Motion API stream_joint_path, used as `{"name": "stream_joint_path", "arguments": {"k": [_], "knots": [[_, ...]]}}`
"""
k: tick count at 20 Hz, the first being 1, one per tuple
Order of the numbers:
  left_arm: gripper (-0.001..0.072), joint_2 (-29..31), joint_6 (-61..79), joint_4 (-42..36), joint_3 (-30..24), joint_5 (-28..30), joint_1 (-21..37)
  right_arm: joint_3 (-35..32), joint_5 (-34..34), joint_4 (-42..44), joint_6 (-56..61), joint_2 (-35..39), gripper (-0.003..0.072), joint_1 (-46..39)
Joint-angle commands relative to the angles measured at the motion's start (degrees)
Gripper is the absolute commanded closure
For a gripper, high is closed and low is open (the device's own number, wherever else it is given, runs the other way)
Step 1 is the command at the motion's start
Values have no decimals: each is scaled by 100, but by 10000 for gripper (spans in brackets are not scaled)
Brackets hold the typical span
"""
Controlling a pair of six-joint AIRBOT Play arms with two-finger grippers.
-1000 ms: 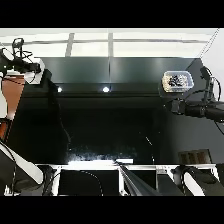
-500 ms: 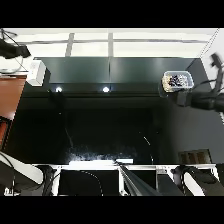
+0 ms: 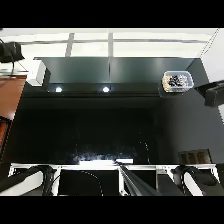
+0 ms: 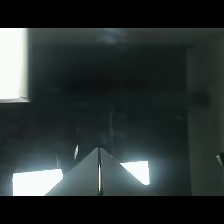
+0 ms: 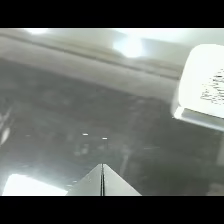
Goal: Fold the box and place the chain.
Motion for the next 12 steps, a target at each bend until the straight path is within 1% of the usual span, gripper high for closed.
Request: {"name": "stream_joint_path", "arguments": {"k": [1,3,4,5,7,8,9,12], "knots": [[685,2083,-39,-11,-2555,1510,-787,-778,-780,-372,90,752,678,4],[683,3088,-44,-13,-3941,2037,-1121,-1781,-1451,-396,90,1121,677,4],[683,3534,-46,-13,-4564,2146,-1231,-2251,-1687,-391,90,1185,677,4],[683,3906,-46,-13,-5080,2192,-1287,-2695,-1871,-391,87,1180,677,4],[684,4559,-61,-11,-5888,2190,-1309,-3342,-2286,-393,87,1176,676,4],[683,4854,-61,-9,-6151,2201,-1307,-3501,-2450,-396,85,1176,675,4],[683,5075,-61,2,-6293,2214,-1305,-3536,-2527,-424,87,1176,676,4],[683,5488,-61,57,-6376,2153,-1305,-3534,-2564,-413,87,1178,675,4]]}}
